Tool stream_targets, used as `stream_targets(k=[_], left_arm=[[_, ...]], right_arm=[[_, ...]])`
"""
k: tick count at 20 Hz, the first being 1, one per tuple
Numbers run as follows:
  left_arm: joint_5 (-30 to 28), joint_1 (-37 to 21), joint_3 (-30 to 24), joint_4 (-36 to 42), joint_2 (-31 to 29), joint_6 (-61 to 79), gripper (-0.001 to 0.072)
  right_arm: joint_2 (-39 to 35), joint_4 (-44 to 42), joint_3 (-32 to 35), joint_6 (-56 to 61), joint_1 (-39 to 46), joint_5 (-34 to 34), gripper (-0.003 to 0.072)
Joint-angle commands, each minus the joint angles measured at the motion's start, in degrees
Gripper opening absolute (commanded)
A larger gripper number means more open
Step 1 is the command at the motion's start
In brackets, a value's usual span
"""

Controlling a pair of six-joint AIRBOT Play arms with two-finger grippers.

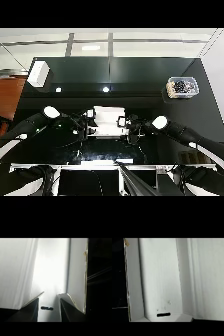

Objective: Fold the box and place the chain.

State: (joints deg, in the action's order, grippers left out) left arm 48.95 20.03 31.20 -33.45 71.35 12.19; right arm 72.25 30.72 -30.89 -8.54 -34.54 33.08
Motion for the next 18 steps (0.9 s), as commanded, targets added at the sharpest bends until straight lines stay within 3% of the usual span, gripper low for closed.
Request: stream_targets(k=[1, 2, 5, 6, 7, 8, 10, 12, 13, 14, 15, 18], left_arm=[[-0.42, 0.07, 0.04, -0.11, 0.02, 0.0, 0.0386], [-0.48, 0.07, 0.04, -0.13, 0.02, 0.0, 0.0433], [-0.46, 0.07, 0.04, -0.13, 0.0, 0.0, 0.0433], [-0.46, 0.07, 0.04, -0.17, 0.0, 0.0, 0.0391], [-0.46, 0.07, 0.04, -0.15, 0.0, 0.02, 0.0291], [-0.5, 0.07, 0.04, -0.13, 0.0, 0.0, 0.0306], [-0.46, 0.0, 0.04, -0.13, 0.0, -0.02, 0.0413], [-0.7, -0.35, 0.11, -1.16, -0.17, -0.7, 0.04], [-0.61, -0.94, 0.42, -2.75, -0.48, -3.32, 0.0308], [-0.28, -1.97, 0.92, -4.87, -1.25, -7.78, 0.0131], [0.81, -3.26, 1.53, -7.17, -2.25, -11.8, 0.0034], [8.26, -10.14, 3.34, -10.67, -6.58, -23.85, 0.0033]], right_arm=[[-0.02, 0.07, 0.02, -0.04, 0.02, 0.09, 0.0533], [-0.02, 0.07, 0.02, -0.04, 0.02, 0.09, 0.0533], [-0.02, 0.07, 0.02, -0.04, 0.02, 0.07, 0.0533], [-0.02, 0.07, 0.02, -0.04, 0.02, 0.09, 0.0533], [-0.02, 0.07, 0.02, -0.04, 0.02, 0.07, 0.0533], [-0.02, 0.07, 0.02, -0.04, 0.02, 0.09, 0.0533], [-0.02, 0.07, 0.02, -0.04, 0.02, 0.07, 0.0533], [-0.02, 0.07, 0.02, -0.04, 0.02, 0.07, 0.0533], [-0.02, 0.07, 0.02, -0.04, 0.02, 0.07, 0.0533], [-0.02, 0.07, 0.02, -0.04, 0.02, 0.07, 0.0533], [-0.02, 0.07, 0.02, -0.04, 0.02, 0.07, 0.0533], [-0.02, 0.07, 0.02, -0.04, 0.02, 0.07, 0.0533]])
